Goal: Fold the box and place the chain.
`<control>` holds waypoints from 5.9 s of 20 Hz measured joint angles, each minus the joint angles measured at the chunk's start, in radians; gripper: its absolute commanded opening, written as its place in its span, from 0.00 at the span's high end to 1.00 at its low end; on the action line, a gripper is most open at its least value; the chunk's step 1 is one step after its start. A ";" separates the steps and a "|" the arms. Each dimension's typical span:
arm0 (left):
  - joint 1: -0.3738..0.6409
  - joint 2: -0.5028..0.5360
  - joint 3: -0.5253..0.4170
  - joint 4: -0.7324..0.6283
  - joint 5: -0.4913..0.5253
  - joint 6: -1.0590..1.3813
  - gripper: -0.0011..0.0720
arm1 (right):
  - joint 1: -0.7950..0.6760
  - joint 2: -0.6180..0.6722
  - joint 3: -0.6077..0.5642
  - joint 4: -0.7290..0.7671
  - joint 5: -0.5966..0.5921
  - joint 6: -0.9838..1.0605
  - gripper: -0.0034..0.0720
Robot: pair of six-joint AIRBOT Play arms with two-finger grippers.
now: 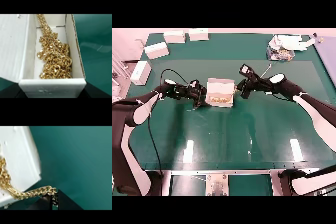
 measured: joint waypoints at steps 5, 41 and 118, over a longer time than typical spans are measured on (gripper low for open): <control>0.000 0.000 0.000 0.000 0.000 0.000 0.34 | 0.025 0.159 -0.070 -0.081 -0.026 0.199 0.95; 0.000 0.000 0.000 0.000 0.000 0.000 0.34 | 0.397 0.472 0.199 -0.324 -0.391 0.436 0.95; 0.000 0.000 0.000 0.000 0.000 0.000 0.34 | 0.164 0.014 0.364 -0.103 0.401 0.253 0.46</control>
